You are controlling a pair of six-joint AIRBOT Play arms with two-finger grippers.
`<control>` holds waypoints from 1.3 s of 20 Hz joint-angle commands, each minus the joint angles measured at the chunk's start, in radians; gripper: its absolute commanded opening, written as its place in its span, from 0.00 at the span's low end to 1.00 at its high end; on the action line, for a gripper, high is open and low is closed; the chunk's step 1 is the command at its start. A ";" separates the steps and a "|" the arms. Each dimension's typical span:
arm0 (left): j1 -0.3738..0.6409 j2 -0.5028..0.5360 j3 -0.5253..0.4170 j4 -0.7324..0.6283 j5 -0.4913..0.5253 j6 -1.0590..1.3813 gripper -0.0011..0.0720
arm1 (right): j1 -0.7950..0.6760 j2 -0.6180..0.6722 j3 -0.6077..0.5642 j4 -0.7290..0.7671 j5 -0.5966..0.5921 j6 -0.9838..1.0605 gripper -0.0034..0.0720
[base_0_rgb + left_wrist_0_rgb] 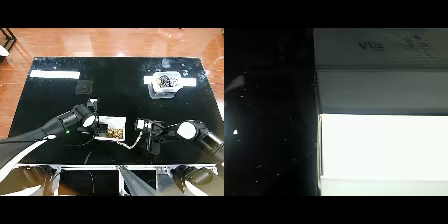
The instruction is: Fold the box and place the chain.
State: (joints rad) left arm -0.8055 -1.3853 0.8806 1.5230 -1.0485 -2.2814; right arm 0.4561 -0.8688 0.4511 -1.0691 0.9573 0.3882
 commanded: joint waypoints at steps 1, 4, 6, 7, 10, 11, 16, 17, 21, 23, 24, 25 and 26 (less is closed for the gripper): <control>0.000 0.001 0.001 0.022 -0.029 -0.005 0.05 | 0.026 -0.017 -0.024 0.007 -0.080 -0.136 0.98; 0.000 0.000 0.001 0.022 -0.026 -0.016 0.05 | 0.026 -0.037 -0.024 0.023 -0.095 -0.182 0.98; 0.000 0.000 0.001 0.022 -0.026 -0.016 0.05 | 0.026 -0.041 -0.024 0.042 -0.104 -0.215 0.82; 0.000 0.000 0.001 0.022 -0.026 -0.016 0.05 | 0.026 -0.045 -0.024 0.047 -0.106 -0.220 0.69; 0.000 0.000 0.001 0.022 -0.026 -0.016 0.05 | 0.026 -0.076 -0.024 0.047 -0.106 -0.226 0.67; 0.000 0.000 0.001 0.021 -0.026 -0.016 0.05 | 0.026 -0.087 -0.024 0.048 -0.106 -0.230 0.67; 0.000 0.000 0.001 0.021 -0.026 -0.016 0.05 | 0.026 -0.102 -0.024 0.048 -0.117 -0.240 0.67; 0.000 0.000 0.001 0.021 -0.026 -0.016 0.05 | 0.026 -0.110 -0.024 0.048 -0.118 -0.242 0.67; 0.000 0.000 0.001 0.021 -0.024 -0.019 0.05 | 0.026 -0.123 -0.024 0.092 -0.145 -0.292 0.67; 0.000 0.000 0.001 0.021 -0.024 -0.019 0.05 | 0.026 -0.126 -0.024 0.092 -0.153 -0.292 0.67; 0.000 0.000 0.001 0.021 -0.022 -0.019 0.05 | 0.026 -0.130 -0.024 0.092 -0.152 -0.292 0.67; 0.000 0.000 0.001 0.020 -0.021 -0.019 0.05 | 0.026 -0.135 -0.024 0.092 -0.152 -0.292 0.67; 0.000 0.000 0.001 0.020 -0.021 -0.019 0.05 | 0.026 -0.139 -0.024 0.090 -0.152 -0.293 0.67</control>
State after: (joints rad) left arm -0.8055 -1.3849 0.8806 1.5444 -1.0752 -2.3001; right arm 0.4812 -0.9985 0.4271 -0.9840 0.8112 0.1040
